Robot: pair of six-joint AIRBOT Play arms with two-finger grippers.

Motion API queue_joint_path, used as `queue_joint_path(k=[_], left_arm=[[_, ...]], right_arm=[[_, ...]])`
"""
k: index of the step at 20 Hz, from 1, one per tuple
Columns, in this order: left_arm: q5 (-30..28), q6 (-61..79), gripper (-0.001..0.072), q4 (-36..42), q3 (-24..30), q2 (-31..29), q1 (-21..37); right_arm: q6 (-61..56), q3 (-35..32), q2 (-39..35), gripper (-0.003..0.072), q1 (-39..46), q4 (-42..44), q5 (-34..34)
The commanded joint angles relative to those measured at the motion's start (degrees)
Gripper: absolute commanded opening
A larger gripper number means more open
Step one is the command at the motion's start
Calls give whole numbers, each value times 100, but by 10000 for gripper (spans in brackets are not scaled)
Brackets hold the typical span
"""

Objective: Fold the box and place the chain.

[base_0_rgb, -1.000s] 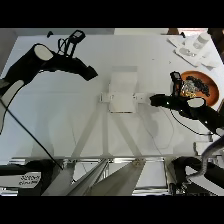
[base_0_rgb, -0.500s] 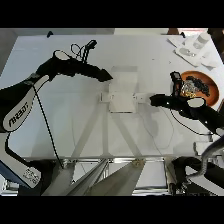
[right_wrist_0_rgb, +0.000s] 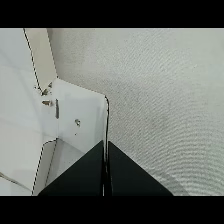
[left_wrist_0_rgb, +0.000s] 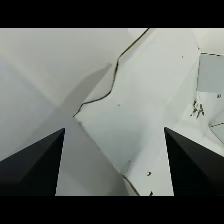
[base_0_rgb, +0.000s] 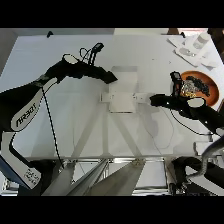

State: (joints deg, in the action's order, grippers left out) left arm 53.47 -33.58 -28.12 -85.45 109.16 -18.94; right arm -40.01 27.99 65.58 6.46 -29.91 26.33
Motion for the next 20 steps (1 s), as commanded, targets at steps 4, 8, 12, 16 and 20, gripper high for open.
queue_joint_path(k=[4,8,12,16,20], left_arm=[[551,605,691,-24,-4,4,-164],[697,1137,612,-142,-4,2,-188],[625,1517,414,-514,-4,4,-341],[310,1582,4,-472,-4,4,-402],[332,1580,5,-476,-4,4,-402]], right_arm=[[0,-2,2,12,-7,0,2],[0,-2,2,12,-7,0,2],[0,-2,2,12,-7,0,2],[0,-2,2,12,-7,0,2],[0,-2,2,12,-7,0,2]])
